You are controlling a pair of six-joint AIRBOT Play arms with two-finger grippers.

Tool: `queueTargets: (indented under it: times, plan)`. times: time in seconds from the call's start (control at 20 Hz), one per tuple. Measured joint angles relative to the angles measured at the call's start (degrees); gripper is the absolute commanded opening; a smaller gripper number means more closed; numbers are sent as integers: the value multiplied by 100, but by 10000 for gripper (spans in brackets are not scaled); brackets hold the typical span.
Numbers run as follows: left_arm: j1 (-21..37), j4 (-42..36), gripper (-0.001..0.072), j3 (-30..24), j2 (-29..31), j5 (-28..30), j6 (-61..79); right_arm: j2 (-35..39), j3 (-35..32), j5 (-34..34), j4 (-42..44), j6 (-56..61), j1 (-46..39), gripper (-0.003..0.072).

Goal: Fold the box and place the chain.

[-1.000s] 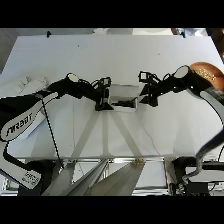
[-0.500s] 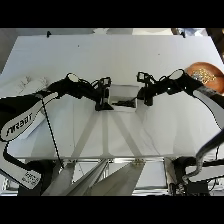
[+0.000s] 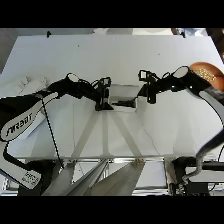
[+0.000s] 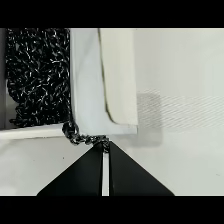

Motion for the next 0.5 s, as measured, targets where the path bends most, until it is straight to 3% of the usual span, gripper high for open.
queueTargets:
  times: [0.5]
  plan:
    - [0, 0, 279, 0, 0, -2, 0, 1263, 0, 1222, 83, 350, 2, 15]
